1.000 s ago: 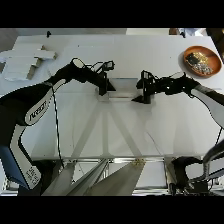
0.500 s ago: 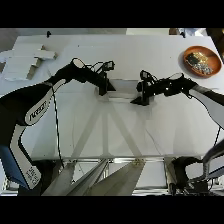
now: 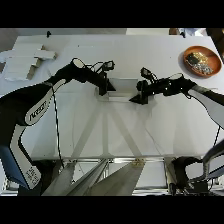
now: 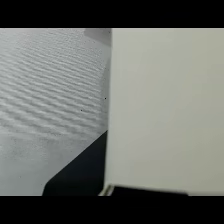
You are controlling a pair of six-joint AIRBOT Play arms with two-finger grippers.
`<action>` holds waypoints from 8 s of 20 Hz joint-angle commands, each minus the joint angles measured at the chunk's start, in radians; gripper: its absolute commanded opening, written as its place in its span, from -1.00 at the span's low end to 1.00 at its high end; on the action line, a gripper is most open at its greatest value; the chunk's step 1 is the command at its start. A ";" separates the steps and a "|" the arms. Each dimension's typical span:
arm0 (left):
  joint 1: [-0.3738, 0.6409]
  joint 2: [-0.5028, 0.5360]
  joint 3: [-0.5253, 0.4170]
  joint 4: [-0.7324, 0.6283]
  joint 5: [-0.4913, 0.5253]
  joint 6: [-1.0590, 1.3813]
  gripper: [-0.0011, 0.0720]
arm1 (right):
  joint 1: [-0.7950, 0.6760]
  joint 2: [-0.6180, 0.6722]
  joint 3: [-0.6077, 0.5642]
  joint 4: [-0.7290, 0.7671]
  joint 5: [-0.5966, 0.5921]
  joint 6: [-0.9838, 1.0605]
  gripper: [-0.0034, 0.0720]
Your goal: Fold the box and place the chain.
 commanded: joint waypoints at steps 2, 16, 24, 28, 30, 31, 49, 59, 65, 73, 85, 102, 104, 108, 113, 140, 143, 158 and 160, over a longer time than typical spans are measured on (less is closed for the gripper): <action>0.000 0.000 0.000 0.000 0.000 0.000 -0.92 | 0.000 0.000 0.001 -0.059 0.010 0.035 0.91; 0.000 0.000 0.000 0.000 0.000 0.000 -0.92 | 0.000 0.000 0.002 -0.042 0.016 -0.003 0.91; 0.000 0.000 0.000 0.000 0.000 0.000 -0.92 | 0.019 -0.002 0.010 -0.064 0.005 -0.005 0.91; 0.000 0.000 0.000 0.000 0.000 0.000 -0.92 | 0.022 -0.019 0.038 -0.078 0.023 0.019 0.91; 0.000 0.000 0.000 0.000 0.000 0.000 -0.92 | 0.022 -0.033 0.057 -0.097 0.059 0.027 0.91; 0.000 0.000 0.000 0.000 0.000 0.000 -0.92 | 0.022 -0.034 0.058 -0.099 0.057 0.039 0.91; 0.000 0.000 0.000 0.000 0.000 0.000 -0.92 | 0.022 -0.035 0.058 -0.169 0.058 0.089 0.91; 0.000 0.000 0.000 0.000 0.000 0.000 -0.92 | 0.022 -0.035 0.058 -0.169 0.058 0.090 0.58; 0.000 0.000 0.000 0.000 0.000 0.000 -0.92 | 0.022 -0.035 0.058 -0.169 0.059 0.090 0.30; 0.000 0.000 0.000 0.000 0.000 0.000 -0.92 | 0.022 -0.035 0.058 -0.169 0.059 0.089 0.30; 0.000 0.000 0.000 0.000 0.000 0.000 -0.92 | 0.022 -0.035 0.058 -0.169 0.059 0.089 0.30; 0.003 0.013 0.000 0.002 -0.026 0.000 0.29 | 0.022 -0.035 0.058 -0.169 0.059 0.089 0.30; 0.003 0.035 0.001 0.031 -0.049 -0.001 0.29 | 0.022 -0.035 0.058 -0.169 0.059 0.089 0.30; 0.003 0.111 0.001 0.244 -0.053 -0.038 0.29 | 0.022 -0.035 0.058 -0.169 0.059 0.089 0.30; 0.038 0.220 0.001 0.383 -0.087 -0.165 0.28 | 0.022 -0.035 0.058 -0.169 0.059 0.089 0.30; -0.082 0.121 -0.112 -0.232 0.379 -0.424 -0.94 | 0.022 -0.035 0.058 -0.169 0.059 0.089 0.30; -0.082 0.121 -0.112 -0.232 0.407 -0.517 -0.95 | 0.022 -0.035 0.058 -0.169 0.059 0.090 0.30; -0.066 0.222 -0.111 0.105 0.365 -0.854 -0.95 | 0.022 -0.035 0.058 -0.169 0.059 0.089 0.30; -0.038 0.275 -0.111 0.101 0.357 -0.867 -0.95 | 0.022 -0.035 0.058 -0.169 0.059 0.089 0.30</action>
